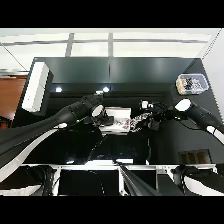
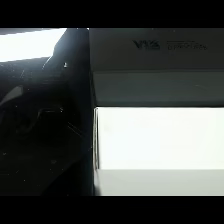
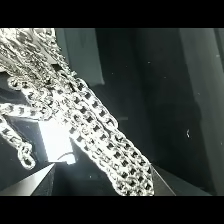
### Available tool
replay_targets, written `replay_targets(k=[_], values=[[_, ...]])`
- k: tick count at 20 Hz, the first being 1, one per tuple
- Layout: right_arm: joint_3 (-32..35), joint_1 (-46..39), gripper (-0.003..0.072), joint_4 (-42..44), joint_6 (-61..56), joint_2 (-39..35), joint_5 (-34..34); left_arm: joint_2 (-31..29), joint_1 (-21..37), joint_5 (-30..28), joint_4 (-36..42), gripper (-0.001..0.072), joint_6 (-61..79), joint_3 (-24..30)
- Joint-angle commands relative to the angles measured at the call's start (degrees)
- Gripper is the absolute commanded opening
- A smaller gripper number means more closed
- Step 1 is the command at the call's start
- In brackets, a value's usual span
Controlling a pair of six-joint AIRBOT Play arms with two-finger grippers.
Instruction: Fold the box and place the chain.
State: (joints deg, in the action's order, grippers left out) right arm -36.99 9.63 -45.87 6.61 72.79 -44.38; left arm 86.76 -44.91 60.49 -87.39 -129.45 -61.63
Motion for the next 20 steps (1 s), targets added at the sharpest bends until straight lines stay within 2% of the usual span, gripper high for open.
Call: replay_targets(k=[1, 15, 17, 19, 20], values=[[-0.1, 2.0, 0.0706, -0.3, 0.0, 0.8, 2.0, 0.0, 0.0, 0.0, 0.0, 0.0032, 0.0, 0.0], [-0.1, 2.0, 0.0704, 1.9, -4.8, 2.6, 4.8, 0.0, 0.0, 0.0, 0.0, 0.0033, 0.0, 0.0], [-0.1, 2.0, 0.0483, 1.9, -7.3, 2.6, 5.0, 0.0, 0.0, 0.0, 0.0, 0.0032, 0.0, 0.0], [-0.1, 2.0, 0.0439, 1.9, -9.1, 2.6, 5.0, 0.0, 0.0, 0.0, 0.0, 0.0033, 0.0, 0.0], [-0.1, 2.0, 0.0214, 1.9, -10.5, 2.3, 4.5, 0.0, 0.0, 0.0, 0.0, 0.0033, 0.0, 0.0]])
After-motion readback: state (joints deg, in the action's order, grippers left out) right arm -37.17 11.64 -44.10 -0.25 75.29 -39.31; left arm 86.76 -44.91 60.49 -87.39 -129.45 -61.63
